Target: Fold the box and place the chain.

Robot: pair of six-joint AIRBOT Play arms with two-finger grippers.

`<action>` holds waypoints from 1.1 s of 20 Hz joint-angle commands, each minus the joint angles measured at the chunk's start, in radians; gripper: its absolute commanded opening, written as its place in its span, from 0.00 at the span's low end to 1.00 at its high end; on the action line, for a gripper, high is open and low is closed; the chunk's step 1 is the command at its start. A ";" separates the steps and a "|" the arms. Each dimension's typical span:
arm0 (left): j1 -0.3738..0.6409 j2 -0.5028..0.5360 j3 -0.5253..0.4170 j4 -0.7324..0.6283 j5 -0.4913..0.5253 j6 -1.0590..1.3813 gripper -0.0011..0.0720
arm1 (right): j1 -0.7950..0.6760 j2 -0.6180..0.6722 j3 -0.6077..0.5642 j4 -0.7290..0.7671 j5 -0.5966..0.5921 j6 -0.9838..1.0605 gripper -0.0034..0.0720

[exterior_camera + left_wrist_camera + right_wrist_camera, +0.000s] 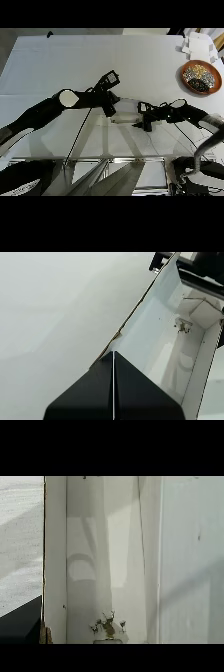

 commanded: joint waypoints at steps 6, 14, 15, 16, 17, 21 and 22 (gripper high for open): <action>0.001 -0.074 0.001 0.001 0.000 0.002 0.02 | 0.000 0.000 0.000 0.001 0.000 0.000 0.44; 0.011 0.063 0.001 0.223 -0.175 -0.074 0.02 | 0.000 0.000 0.000 0.000 0.000 0.000 0.44; 0.016 0.089 0.001 0.287 -0.221 -0.094 0.02 | 0.000 0.000 0.000 0.000 0.000 0.000 0.44; 0.020 0.108 0.001 0.338 -0.270 -0.095 0.02 | 0.000 0.000 0.000 0.000 0.000 0.000 0.44; 0.024 0.120 0.001 0.393 -0.322 -0.094 0.02 | 0.000 0.000 0.000 0.001 0.000 0.000 0.44; 0.026 0.122 0.001 0.486 -0.437 -0.094 0.03 | 0.000 0.000 0.000 0.000 -0.001 0.000 0.44; 0.026 0.122 0.001 0.490 -0.435 -0.093 0.03 | 0.000 0.000 0.000 0.001 -0.001 0.000 0.44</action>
